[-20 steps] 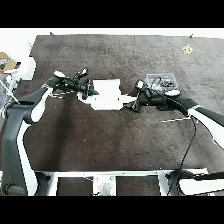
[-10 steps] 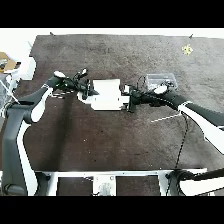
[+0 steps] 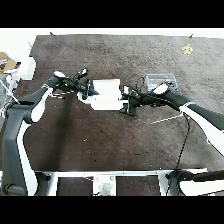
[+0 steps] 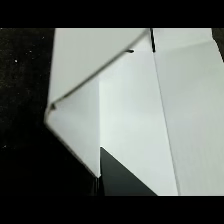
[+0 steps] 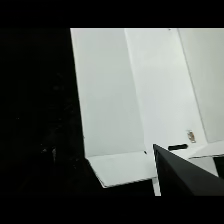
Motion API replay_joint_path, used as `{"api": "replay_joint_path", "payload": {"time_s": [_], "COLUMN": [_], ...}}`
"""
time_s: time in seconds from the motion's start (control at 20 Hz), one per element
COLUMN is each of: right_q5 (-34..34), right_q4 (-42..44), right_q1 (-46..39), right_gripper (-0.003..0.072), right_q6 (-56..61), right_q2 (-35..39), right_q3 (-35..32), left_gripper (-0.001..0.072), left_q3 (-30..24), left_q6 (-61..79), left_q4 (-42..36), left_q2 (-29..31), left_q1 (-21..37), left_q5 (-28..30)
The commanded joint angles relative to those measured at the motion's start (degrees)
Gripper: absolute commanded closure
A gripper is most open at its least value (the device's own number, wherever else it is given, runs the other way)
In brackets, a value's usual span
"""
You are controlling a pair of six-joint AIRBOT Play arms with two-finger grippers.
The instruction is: Fold the box and place the chain.
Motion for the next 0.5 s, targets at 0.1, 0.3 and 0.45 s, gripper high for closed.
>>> {"api": "replay_joint_path", "payload": {"time_s": [0.1, 0.3, 0.45], "right_q5": [-8.0, -12.0, -12.0], "right_q4": [-2.6, 0.3, 3.0], "right_q1": [3.7, 2.5, 0.3], "right_gripper": [0.0006, 0.0007, 0.0007], "right_q6": [-3.6, -3.5, -3.4], "right_q2": [-3.2, -0.9, 2.1], "right_q3": [-0.1, 0.0, 0.1], "left_gripper": [0.0697, 0.0697, 0.0697], "left_q3": [0.0, 0.0, 0.0], "left_q6": [0.0, 0.0, 0.0], "left_q4": [0.0, 0.0, 0.0], "left_q2": [0.0, 0.0, 0.0], "left_q1": [0.0, 0.0, 0.0], "left_q5": [0.1, 0.1, 0.1]}}
